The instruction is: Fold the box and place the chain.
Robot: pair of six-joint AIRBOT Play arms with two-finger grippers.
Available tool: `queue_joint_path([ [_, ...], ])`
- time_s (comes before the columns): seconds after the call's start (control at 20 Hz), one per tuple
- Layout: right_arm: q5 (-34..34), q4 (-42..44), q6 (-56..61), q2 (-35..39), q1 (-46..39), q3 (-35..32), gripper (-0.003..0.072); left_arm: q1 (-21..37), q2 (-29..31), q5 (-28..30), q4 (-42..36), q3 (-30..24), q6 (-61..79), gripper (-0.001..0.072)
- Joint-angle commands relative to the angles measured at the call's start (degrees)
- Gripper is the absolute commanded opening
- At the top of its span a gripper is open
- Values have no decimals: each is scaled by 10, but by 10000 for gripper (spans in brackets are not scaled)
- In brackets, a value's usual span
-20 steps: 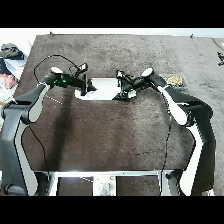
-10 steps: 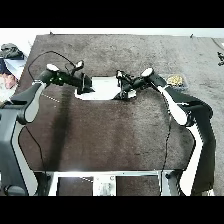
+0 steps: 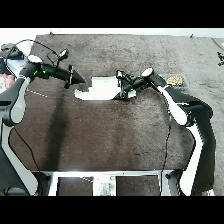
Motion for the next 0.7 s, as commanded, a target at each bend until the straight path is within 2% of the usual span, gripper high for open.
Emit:
queue_joint_path([
  [0.0,1,0,0,0,0,0,272,-10,34,-3,1,-3,-10,6],
  [0.15,0,0,0,0,0,0,272,-24,70,29,1,-35,-18,6],
  [0.4,0,0,0,0,0,0,272,-59,129,147,0,-179,13,6],
  [0.5,1,0,0,0,0,0,272,-76,129,167,0,-205,12,6],
  [0.65,1,0,0,0,0,0,272,-103,129,215,-2,-215,-8,8],
])
